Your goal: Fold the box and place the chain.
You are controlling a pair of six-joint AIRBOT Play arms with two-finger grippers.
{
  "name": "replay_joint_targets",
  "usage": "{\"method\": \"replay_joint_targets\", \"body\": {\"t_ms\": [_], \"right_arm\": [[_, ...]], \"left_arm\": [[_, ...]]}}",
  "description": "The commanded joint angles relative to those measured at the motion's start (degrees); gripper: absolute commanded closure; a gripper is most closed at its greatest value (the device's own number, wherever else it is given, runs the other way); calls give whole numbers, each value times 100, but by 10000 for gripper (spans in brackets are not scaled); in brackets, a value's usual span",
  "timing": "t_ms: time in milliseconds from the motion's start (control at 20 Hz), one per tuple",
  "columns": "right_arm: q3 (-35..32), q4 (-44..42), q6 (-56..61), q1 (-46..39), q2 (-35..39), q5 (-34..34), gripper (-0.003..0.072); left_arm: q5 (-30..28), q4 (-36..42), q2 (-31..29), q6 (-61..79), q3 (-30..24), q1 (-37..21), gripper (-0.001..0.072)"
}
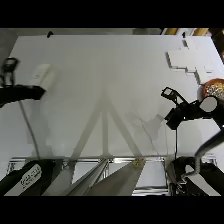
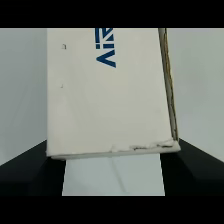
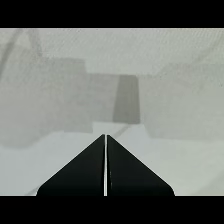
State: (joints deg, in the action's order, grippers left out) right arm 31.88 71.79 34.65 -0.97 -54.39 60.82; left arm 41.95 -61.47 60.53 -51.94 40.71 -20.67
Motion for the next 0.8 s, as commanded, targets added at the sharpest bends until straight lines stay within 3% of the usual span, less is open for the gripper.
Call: {"method": "replay_joint_targets", "body": {"t_ms": [0, 150, 250, 400, 450, 500, 750], "right_arm": [[0, -2, 0, -4, -2, 2, 664], [0, -2, 0, -4, -2, 2, 664], [0, -2, 0, -4, -2, 0, 664], [0, -2, 0, -4, -2, 2, 664], [0, -2, 0, -4, -2, 0, 664], [0, -2, 0, -4, -2, 2, 664], [0, -2, 0, -4, -2, 0, 664]], "left_arm": [[-28, -787, -24, -1318, -24, -887, 433], [107, -1906, -24, -2557, -35, -979, 426], [249, -2026, -22, -2900, -35, -979, 243], [531, -2345, -22, -2959, -35, -979, 194], [590, -2347, -22, -2977, -46, -981, 127], [619, -2347, -22, -3206, -72, -981, -6], [872, -2557, -42, -3578, -85, -1012, 7]]}}
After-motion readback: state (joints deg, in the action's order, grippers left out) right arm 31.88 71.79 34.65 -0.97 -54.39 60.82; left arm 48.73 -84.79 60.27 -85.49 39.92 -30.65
